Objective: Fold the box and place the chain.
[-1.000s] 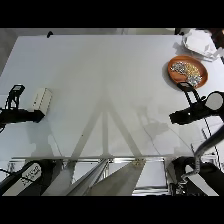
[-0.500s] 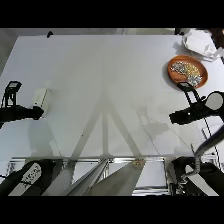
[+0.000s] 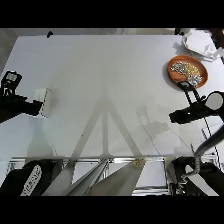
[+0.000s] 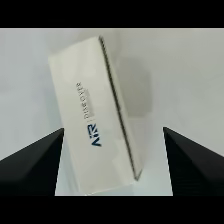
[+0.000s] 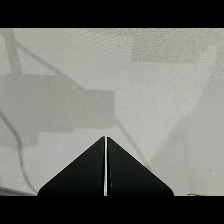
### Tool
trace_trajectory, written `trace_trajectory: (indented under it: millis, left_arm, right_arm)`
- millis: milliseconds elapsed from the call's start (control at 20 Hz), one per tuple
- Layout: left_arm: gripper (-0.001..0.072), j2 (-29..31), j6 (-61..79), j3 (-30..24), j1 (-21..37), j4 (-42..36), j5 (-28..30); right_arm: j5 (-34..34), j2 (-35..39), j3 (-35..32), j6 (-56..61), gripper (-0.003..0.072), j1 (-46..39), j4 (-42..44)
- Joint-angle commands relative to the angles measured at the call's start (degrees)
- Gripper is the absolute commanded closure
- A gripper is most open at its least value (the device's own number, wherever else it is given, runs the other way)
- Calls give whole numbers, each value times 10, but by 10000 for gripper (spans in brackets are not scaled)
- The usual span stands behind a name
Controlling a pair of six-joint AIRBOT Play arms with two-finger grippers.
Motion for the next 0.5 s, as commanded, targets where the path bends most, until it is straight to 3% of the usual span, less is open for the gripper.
trace_trajectory:
  millis: [0, 250, 300, 450]
  left_arm:
    - [139, 80, -30, 0, -60, 8, -66]
    - [580, 91, -30, 0, -123, -61, -221]
    - [702, 85, -30, 0, -130, -79, -238]
    - [707, 66, -30, -2, -139, -96, -249]
  right_arm:
    - [-4, 0, 0, 0, 674, 0, 0]
    - [-1, 0, 0, 0, 674, 0, 6]
    - [0, 0, 0, 0, 674, 0, 6]
    - [0, 0, 0, 0, 674, 0, 6]
